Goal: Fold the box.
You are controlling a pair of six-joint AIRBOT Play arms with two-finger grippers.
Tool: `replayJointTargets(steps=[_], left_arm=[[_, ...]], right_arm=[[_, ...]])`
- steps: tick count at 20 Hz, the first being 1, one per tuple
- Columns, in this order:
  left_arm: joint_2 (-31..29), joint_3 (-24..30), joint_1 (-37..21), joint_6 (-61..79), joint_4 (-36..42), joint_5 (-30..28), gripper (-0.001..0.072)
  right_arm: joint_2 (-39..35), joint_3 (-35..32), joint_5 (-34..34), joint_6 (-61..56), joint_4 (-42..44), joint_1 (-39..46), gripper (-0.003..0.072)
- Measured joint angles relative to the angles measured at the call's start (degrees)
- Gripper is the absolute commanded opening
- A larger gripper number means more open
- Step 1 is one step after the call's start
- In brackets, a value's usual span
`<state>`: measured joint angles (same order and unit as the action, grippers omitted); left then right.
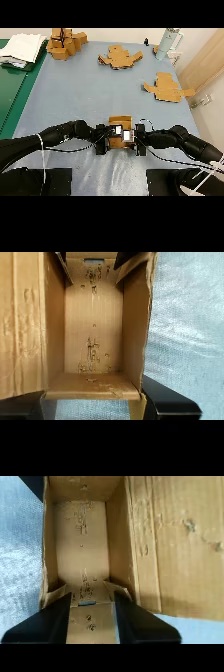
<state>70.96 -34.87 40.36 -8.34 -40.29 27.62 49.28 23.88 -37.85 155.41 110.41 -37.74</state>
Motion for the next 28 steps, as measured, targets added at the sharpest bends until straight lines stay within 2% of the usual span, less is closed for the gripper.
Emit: replayJointTargets(steps=[4,5,6,7,10,13,16,18,20,22,26,28], left_arm=[[0.0,0.0,0.0,0.0,0.0,0.0,0.0516],[0.0,0.0,0.0,0.0,0.0,0.0,0.0516],[0.0,0.0,0.0,0.0,0.0,0.0,0.0516],[0.0,0.0,0.0,0.0,0.0,0.0,0.0516],[0.0,0.0,0.0,-0.2,0.0,0.0,0.0516],[0.0,0.0,0.0,-0.2,0.1,-0.1,0.0516],[0.0,0.0,0.0,-0.1,0.1,-0.1,0.0516],[0.0,0.0,0.0,-0.1,0.1,-0.1,0.0516],[0.0,0.0,0.0,-0.1,0.0,-0.1,0.0516],[0.0,0.0,0.0,-0.1,0.0,0.0,0.0516],[0.0,0.0,0.0,-0.1,0.0,0.0,0.0516],[0.0,0.0,0.0,0.0,0.0,0.1,0.0516]], right_arm=[[0.5,0.0,0.4,0.2,0.0,-0.1,0.0581],[0.5,0.0,0.3,0.2,0.0,-0.1,0.0549],[0.5,0.0,0.1,-0.1,0.0,0.0,0.0313],[0.3,0.1,-0.8,-1.2,-0.5,0.0,0.0004],[-1.6,1.8,-8.3,-14.0,-7.2,0.1,0.0003],[-6.2,4.9,-16.6,-36.5,-21.4,0.4,0.0003],[-11.1,6.3,-21.7,-59.6,-36.1,2.9,0.0003],[-12.3,5.9,-23.4,-71.8,-40.0,6.5,0.0003],[-11.3,4.3,-23.3,-78.4,-37.8,10.3,0.0003],[-8.8,2.5,-21.0,-80.1,-30.6,12.5,0.0003],[-2.6,0.4,-15.5,-71.5,-9.4,14.0,0.0003],[-1.0,0.0,-14.1,-67.4,-2.6,14.2,0.0003]])
